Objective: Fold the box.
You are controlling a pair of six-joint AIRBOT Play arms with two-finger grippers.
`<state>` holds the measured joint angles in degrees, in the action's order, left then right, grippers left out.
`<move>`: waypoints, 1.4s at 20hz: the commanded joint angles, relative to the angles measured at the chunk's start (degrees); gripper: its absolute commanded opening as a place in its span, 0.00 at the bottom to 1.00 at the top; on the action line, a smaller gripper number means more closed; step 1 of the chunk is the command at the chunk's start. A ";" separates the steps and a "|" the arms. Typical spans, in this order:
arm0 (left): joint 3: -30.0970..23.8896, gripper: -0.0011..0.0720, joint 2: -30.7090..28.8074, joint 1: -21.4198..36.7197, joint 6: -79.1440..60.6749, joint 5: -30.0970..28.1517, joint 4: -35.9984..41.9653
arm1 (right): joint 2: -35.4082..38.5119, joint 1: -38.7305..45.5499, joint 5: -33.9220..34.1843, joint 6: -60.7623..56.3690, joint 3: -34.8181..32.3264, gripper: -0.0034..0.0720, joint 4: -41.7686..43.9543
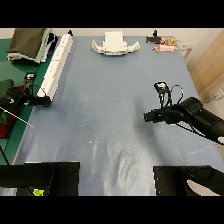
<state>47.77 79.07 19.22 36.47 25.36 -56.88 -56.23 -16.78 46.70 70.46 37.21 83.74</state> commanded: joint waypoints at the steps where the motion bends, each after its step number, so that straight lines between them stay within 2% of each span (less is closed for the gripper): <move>1: 1.38 0.71 2.54 0.04 -1.11 0.00 0.48 | -0.02 -0.02 -0.59 0.00 0.02 0.05 0.09; 14: 1.33 0.72 2.97 0.04 -1.03 -1.38 0.50 | -0.02 -0.02 -0.76 0.00 0.02 0.05 1.60; 16: 1.33 0.97 2.97 0.04 -0.66 -1.29 0.52 | -0.02 -0.02 -0.76 0.00 0.02 0.05 1.60; 19: 1.36 0.97 2.84 0.09 -0.61 -0.63 0.48 | -0.02 -0.02 -0.74 0.00 0.02 0.05 1.60; 23: 1.46 0.97 -1.09 0.52 -0.61 5.35 -1.97 | -0.02 -0.02 -0.74 0.00 0.02 0.05 1.60; 28: 1.46 0.97 -11.67 2.12 -0.11 16.41 -5.55 | -0.02 -0.02 -0.74 0.04 0.02 0.05 1.55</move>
<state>49.23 72.55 20.58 35.86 34.72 -60.03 -56.23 -16.80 45.98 70.48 37.21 85.30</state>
